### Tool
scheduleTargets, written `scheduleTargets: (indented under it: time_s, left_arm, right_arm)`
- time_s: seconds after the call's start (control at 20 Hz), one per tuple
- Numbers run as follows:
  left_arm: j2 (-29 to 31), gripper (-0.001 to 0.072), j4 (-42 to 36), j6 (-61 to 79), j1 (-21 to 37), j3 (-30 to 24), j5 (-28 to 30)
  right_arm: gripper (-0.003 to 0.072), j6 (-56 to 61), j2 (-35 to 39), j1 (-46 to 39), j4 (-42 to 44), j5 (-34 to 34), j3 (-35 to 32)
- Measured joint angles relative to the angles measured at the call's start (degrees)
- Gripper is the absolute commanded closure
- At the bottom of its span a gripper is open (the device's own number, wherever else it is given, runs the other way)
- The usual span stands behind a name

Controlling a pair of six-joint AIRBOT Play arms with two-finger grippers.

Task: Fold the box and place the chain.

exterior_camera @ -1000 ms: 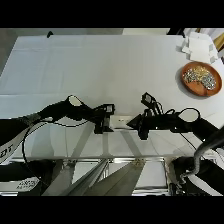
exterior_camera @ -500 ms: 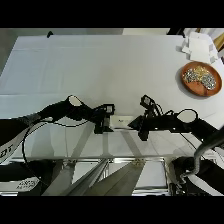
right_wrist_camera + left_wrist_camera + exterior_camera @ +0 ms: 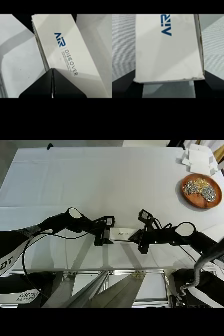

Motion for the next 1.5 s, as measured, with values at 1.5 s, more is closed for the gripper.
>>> scheduleTargets:
  time_s: [1.5]
  left_arm:
    - [0.0, 0.0394, -0.2, -0.2, 0.0, 0.0, -0.1]
  right_arm:
    - [0.0676, 6.5, -6.9, 10.3, 6.4, -4.2, 10.0]
